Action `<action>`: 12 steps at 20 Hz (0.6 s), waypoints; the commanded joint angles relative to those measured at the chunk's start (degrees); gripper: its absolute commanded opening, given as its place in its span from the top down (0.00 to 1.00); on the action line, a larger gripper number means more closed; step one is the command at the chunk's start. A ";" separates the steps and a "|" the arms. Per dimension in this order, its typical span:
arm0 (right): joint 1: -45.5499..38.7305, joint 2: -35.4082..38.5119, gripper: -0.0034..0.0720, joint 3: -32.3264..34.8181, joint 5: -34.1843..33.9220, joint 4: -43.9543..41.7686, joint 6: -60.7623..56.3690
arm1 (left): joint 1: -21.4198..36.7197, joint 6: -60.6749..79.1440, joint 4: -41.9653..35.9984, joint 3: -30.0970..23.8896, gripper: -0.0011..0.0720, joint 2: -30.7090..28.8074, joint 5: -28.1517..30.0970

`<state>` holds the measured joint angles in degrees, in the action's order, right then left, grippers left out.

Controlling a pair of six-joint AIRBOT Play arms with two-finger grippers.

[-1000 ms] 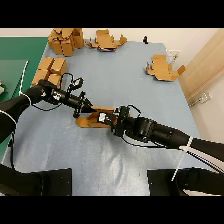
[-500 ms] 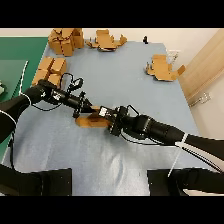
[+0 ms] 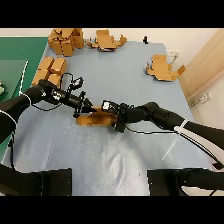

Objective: Fold the box.

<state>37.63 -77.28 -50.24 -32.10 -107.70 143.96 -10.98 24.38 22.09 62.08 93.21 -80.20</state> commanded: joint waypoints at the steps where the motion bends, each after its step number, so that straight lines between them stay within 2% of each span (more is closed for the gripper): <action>1: -2.91 -1.42 0.17 -2.08 -5.46 -7.06 11.78 | 0.02 0.02 0.11 -0.02 0.96 0.00 0.26; 5: -3.02 -3.78 0.17 -3.15 -5.49 -10.32 15.98 | 0.02 0.00 0.11 -0.02 0.96 0.00 0.28; 12: -3.02 -5.84 0.17 -3.39 -5.20 -11.67 16.13 | 0.02 0.02 0.09 -0.02 0.96 0.00 0.79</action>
<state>34.65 -82.28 -53.49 -37.23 -118.41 159.37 -10.98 24.38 22.22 62.08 93.21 -79.72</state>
